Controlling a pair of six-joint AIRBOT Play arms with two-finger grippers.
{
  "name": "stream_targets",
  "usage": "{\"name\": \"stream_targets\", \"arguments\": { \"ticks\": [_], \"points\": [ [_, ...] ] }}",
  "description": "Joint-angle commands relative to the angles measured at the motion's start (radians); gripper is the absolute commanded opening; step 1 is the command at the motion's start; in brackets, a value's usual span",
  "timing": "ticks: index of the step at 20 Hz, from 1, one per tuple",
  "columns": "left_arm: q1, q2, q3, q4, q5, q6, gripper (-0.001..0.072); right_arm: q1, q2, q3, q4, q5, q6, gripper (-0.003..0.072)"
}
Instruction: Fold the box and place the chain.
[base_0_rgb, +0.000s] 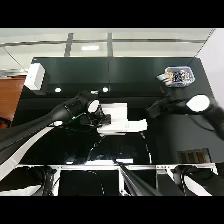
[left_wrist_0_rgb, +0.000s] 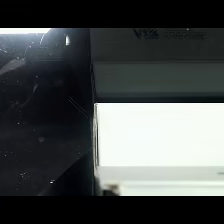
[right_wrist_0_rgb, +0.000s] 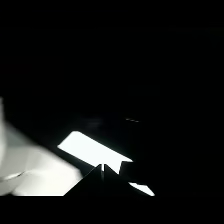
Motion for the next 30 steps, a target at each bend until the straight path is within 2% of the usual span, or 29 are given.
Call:
{"name": "stream_targets", "arguments": {
  "ticks": [1, 4, 6, 8, 13, 16, 18, 19, 20, 21, 22, 25, 30],
  "points": [
    [0.001, 0.0, 0.001, -0.005, 0.0, 0.001, 0.0023, -0.224, 0.008, -0.059, -0.103, 0.005, 0.407, 0.0011],
    [0.001, 0.0, 0.001, -0.005, 0.0, 0.001, 0.0023, -0.229, -0.026, -0.17, 0.112, 0.068, 0.27, 0.0009],
    [0.001, 0.0, 0.001, -0.005, 0.0, 0.001, 0.0023, -0.166, -0.048, -0.2, 0.152, 0.108, 0.252, 0.0009],
    [0.001, 0.0, 0.001, -0.006, 0.0, 0.001, 0.0023, -0.087, -0.092, -0.2, 0.232, 0.148, 0.175, 0.0009],
    [0.001, 0.0, 0.001, 0.001, 0.0, 0.001, 0.0023, 0.056, -0.207, -0.2, 0.435, 0.114, 0.071, 0.0012],
    [0.001, 0.0, 0.001, 0.008, -0.013, 0.001, 0.0022, 0.07, -0.228, -0.185, 0.508, 0.145, -0.039, 0.0017],
    [0.0, 0.0, 0.001, 0.02, -0.031, 0.001, 0.0023, 0.055, -0.228, -0.153, 0.496, 0.184, -0.053, 0.0019],
    [0.0, 0.0, 0.001, 0.022, -0.032, 0.001, 0.0022, 0.047, -0.228, -0.136, 0.495, 0.212, -0.069, 0.0076],
    [0.0, 0.0, 0.001, 0.022, -0.032, 0.001, 0.0022, 0.041, -0.228, -0.114, 0.472, 0.249, -0.077, 0.0329],
    [0.0, 0.0, 0.001, 0.022, -0.031, 0.001, 0.0022, 0.042, -0.228, -0.09, 0.44, 0.28, -0.076, 0.0535],
    [0.0, 0.0, 0.001, 0.022, -0.027, 0.001, 0.0022, 0.042, -0.228, -0.069, 0.433, 0.311, -0.076, 0.0573],
    [0.0, 0.0, 0.001, 0.021, -0.02, 0.001, 0.0023, 0.043, -0.228, -0.035, 0.48, 0.323, -0.066, 0.0572],
    [0.0, 0.0, 0.001, 0.022, -0.019, 0.001, 0.0022, 0.117, -0.228, -0.033, 0.476, 0.22, 0.01, 0.0571]
  ]
}}
